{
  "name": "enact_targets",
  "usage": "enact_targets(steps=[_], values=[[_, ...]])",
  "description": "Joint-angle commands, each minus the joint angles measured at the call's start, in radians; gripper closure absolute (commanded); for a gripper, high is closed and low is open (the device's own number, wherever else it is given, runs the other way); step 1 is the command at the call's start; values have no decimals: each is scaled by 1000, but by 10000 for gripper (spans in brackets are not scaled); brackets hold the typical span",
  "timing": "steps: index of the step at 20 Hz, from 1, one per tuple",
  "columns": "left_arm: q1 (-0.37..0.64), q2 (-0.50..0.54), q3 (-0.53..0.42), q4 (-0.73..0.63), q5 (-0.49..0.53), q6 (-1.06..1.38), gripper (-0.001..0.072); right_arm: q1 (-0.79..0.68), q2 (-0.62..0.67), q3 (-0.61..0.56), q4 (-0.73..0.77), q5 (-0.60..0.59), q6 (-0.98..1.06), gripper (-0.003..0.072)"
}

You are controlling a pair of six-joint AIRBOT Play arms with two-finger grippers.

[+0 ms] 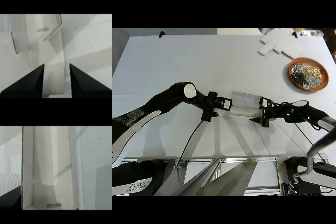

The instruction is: Fold the box and place the chain.

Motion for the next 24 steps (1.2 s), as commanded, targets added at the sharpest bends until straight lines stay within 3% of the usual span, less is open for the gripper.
enact_targets(steps=[1, 8, 11, 24], values=[[-16, 5, 0, -43, 18, 59, 374, 0, 0, 0, -2, 3, 0, 231], [-6, -20, 0, -42, 250, 57, 377, 0, 0, 0, -2, 3, 0, 231], [7, -33, 0, -27, 192, 45, 377, 0, 0, 0, -2, 3, 0, 231], [-21, -64, 0, -127, 151, 266, 377, 0, 0, 0, -2, 3, 0, 231]])
